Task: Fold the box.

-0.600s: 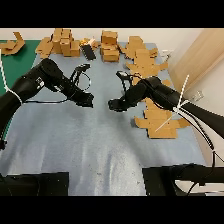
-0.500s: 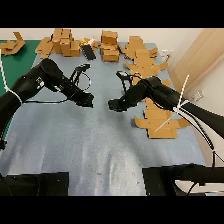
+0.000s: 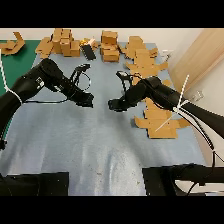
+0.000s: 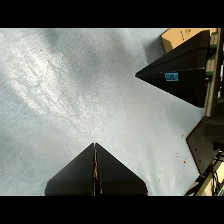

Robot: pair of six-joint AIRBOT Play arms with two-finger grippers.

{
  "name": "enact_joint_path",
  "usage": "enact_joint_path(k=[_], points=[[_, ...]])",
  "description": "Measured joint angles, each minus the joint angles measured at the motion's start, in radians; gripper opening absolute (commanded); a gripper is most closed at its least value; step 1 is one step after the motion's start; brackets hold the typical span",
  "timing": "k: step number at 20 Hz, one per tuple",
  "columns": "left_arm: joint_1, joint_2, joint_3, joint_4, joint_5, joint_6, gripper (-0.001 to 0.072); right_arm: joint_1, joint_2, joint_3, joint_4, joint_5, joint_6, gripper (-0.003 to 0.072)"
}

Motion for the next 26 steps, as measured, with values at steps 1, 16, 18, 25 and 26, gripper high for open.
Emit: enact_joint_path(k=[1, 16, 18, 25, 26], points=[[0.0, 0.0, 0.0, 0.0, 0.0, 0.0, 0.0011, 0.001, -0.001, 0.0, 0.018, 0.003, 0.0, 0.0004], [0.0, 0.0, 0.0, -0.027, 0.132, 0.0, 0.0011, -0.482, -0.038, 0.149, -0.531, -0.526, 0.017, 0.0414], [0.0, 0.0, 0.0, -0.028, 0.141, 0.0, 0.0011, -0.636, -0.042, 0.159, -0.552, -0.533, -0.013, 0.0414], [0.0, 0.0, 0.0, -0.03, 0.152, -0.011, 0.0011, -1.105, -0.095, 0.169, -0.208, -0.475, -0.282, 0.0414], [0.0, 0.0, 0.0, -0.03, 0.151, -0.015, 0.0011, -1.144, -0.109, 0.169, -0.156, -0.475, -0.327, 0.0414]])
